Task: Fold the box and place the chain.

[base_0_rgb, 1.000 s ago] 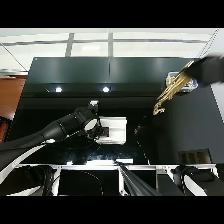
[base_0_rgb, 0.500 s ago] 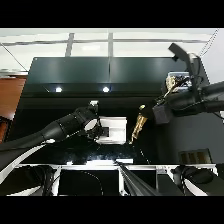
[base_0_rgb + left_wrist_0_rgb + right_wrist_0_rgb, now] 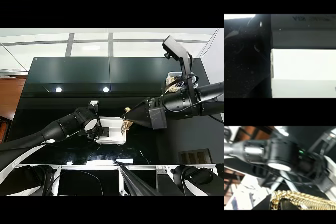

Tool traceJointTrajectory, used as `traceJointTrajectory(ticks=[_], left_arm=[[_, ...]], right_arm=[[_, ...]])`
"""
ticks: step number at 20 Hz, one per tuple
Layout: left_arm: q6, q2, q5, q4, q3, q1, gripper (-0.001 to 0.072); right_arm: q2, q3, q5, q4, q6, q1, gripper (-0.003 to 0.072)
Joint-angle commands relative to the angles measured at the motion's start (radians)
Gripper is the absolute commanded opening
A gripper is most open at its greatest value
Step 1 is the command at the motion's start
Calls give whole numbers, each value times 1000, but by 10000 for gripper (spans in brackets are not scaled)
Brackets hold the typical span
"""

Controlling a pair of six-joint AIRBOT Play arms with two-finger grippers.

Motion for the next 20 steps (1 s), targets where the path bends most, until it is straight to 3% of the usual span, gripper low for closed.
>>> traceJointTrajectory(ticks=[1, 5, 8, 12, 20], left_arm=[[0, 0, 0, 0, 0, 1, 28], [0, 0, -1, 0, 0, 1, 28], [0, 0, 0, 0, 0, 1, 28], [0, 0, -1, 0, 0, 1, 29], [0, 0, -1, 0, 0, 1, 28]], right_arm=[[0, -1, -39, 69, -22, 2, 5], [0, 11, -77, 157, -45, -1, 6], [0, 35, -83, 139, -47, 0, 6], [-2, 8, -72, -13, -18, 6, 6], [-106, -156, -155, -146, -13, 103, 6]])
